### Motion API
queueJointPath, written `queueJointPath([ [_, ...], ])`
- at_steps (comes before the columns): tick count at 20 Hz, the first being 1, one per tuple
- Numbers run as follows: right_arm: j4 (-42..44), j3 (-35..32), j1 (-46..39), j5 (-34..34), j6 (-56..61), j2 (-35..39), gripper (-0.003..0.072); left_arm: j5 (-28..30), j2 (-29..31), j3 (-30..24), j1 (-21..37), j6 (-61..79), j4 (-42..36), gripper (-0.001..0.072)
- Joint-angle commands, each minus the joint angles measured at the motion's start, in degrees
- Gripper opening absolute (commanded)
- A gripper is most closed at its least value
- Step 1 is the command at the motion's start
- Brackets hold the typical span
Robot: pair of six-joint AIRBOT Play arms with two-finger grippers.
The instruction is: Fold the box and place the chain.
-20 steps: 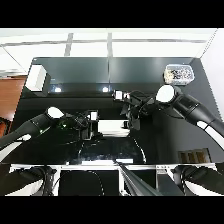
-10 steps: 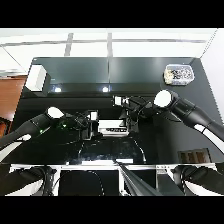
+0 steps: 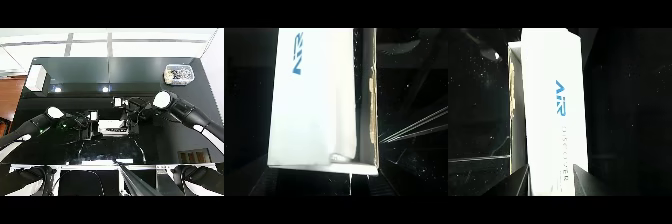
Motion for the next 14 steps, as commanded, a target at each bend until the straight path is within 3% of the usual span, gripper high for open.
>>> queueJointPath([
  [1,-0.3,-0.3,0.8,0.3,0.0,-0.4,0.0297,0.0,0.0,0.0,0.0,0.0,0.0,0.0445],
  [7,-0.7,-0.5,0.8,0.3,0.0,-0.4,0.0308,0.0,0.0,0.0,0.0,0.0,0.0,0.0445],
  [9,-0.7,-0.5,0.8,0.4,0.0,-0.4,0.0406,0.0,0.0,0.0,0.0,0.0,0.0,0.0446],
  [14,-0.7,-0.5,0.8,0.9,0.0,-0.4,0.0404,0.0,0.0,0.0,0.0,0.0,0.0,0.0445],
])
